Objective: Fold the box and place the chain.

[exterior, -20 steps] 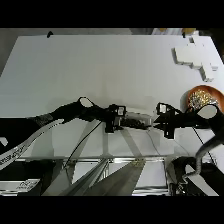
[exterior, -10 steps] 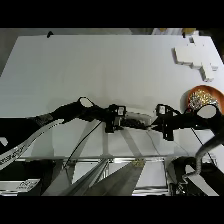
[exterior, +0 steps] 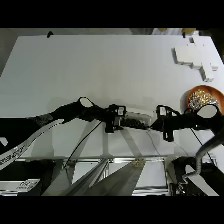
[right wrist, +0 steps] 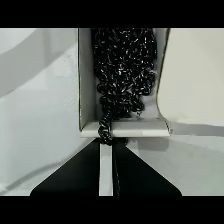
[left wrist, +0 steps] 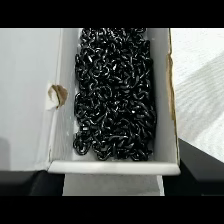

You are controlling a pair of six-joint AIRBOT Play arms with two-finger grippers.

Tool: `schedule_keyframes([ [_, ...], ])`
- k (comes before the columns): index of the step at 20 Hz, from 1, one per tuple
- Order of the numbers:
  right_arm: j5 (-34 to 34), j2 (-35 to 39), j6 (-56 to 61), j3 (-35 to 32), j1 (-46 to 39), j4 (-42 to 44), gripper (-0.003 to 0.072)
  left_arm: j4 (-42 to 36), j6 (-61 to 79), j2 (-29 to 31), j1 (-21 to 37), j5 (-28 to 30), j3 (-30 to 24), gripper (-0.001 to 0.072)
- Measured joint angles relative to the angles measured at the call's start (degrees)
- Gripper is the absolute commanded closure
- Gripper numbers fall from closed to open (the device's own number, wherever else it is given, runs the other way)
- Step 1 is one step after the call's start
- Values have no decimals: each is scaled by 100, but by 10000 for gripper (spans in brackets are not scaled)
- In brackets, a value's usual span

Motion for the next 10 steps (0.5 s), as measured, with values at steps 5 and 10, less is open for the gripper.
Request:
schedule_keyframes([
  [5,98,173,752,109,0,-730,673,0,0,0,2,0,0,320],
  [10,885,404,1578,785,0,-264,673,0,0,0,2,0,0,320],
])
